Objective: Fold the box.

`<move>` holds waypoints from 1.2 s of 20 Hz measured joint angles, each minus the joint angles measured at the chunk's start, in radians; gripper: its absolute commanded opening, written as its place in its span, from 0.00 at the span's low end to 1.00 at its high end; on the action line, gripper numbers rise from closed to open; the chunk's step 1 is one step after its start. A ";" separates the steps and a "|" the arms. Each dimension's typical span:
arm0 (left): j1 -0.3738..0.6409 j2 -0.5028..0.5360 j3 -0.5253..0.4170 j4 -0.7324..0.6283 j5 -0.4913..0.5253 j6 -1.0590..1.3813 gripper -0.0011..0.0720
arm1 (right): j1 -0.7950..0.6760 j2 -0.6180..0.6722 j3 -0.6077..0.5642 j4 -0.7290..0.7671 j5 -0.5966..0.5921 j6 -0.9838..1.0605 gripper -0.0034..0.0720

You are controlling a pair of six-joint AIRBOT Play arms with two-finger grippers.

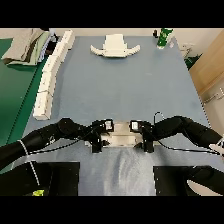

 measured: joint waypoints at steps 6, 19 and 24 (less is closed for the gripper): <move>-0.004 0.000 0.000 -0.004 -0.015 -0.004 0.60 | 0.000 0.000 0.000 0.000 0.000 0.001 0.72; 0.127 0.335 0.024 0.551 -0.186 -0.997 0.03 | 0.000 0.000 0.000 0.000 0.000 0.003 0.72; 0.343 0.417 0.023 0.700 -0.358 -1.542 0.03 | 0.000 0.000 0.000 0.000 0.000 0.002 0.72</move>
